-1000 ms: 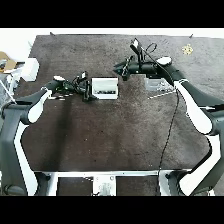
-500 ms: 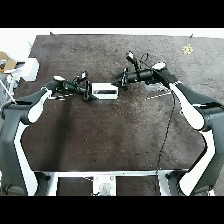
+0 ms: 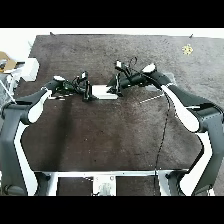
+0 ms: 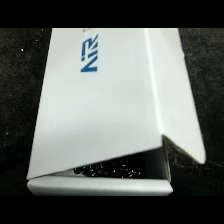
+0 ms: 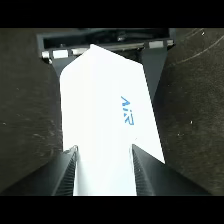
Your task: Fold the box and place the chain.
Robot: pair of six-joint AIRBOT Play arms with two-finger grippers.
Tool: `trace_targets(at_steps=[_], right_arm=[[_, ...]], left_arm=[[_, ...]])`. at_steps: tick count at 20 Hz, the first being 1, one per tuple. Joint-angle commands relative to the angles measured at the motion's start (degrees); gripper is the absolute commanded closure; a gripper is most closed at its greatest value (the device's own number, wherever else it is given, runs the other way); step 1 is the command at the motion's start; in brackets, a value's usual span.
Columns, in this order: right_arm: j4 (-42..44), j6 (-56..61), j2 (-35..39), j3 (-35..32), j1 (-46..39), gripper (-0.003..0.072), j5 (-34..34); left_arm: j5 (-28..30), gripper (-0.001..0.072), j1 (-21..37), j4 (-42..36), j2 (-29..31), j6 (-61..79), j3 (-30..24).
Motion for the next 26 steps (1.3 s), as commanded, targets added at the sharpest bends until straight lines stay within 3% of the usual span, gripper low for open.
trace_targets(at_steps=[1,3,5,11,16,20,21,22,23,26], right_arm=[[-2.0,-0.4,0.0,0.1,0.8,0.0311,-6.3],[-1.8,-0.4,0.1,0.1,0.7,0.0313,-6.4],[-1.8,-0.4,0.2,0.1,0.7,0.0411,-5.3],[-1.8,-0.2,0.2,0.1,0.7,0.0411,-4.7],[-2.5,0.5,0.0,-0.1,0.7,0.0410,0.9],[-5.5,2.0,-1.2,-0.1,0.6,0.0409,1.4],[-5.4,2.2,-1.4,-0.1,0.4,0.0400,1.8],[-5.5,2.2,-1.4,-0.1,0.4,0.0278,2.3],[-5.4,2.2,-1.4,-0.1,0.1,0.0239,3.3],[-5.1,2.3,-1.3,0.0,-0.9,0.0240,5.5]], left_arm=[[0.0,0.0525,0.0,0.0,0.0,0.0,0.0],[0.0,0.0526,0.0,0.0,0.0,0.0,0.0],[0.0,0.0525,0.0,0.0,0.0,0.0,0.0],[0.0,0.0526,0.0,0.0,0.0,0.0,0.0],[0.0,0.0525,0.0,0.0,0.0,0.0,0.0],[0.0,0.0525,0.0,0.0,0.0,0.0,0.0],[0.0,0.0525,0.0,0.0,0.0,0.0,0.0],[0.0,0.0525,0.0,0.0,0.0,0.0,0.0],[0.0,0.0525,0.0,0.0,0.0,0.0,0.0],[0.0,0.0525,0.0,0.0,0.0,0.0,0.0]])
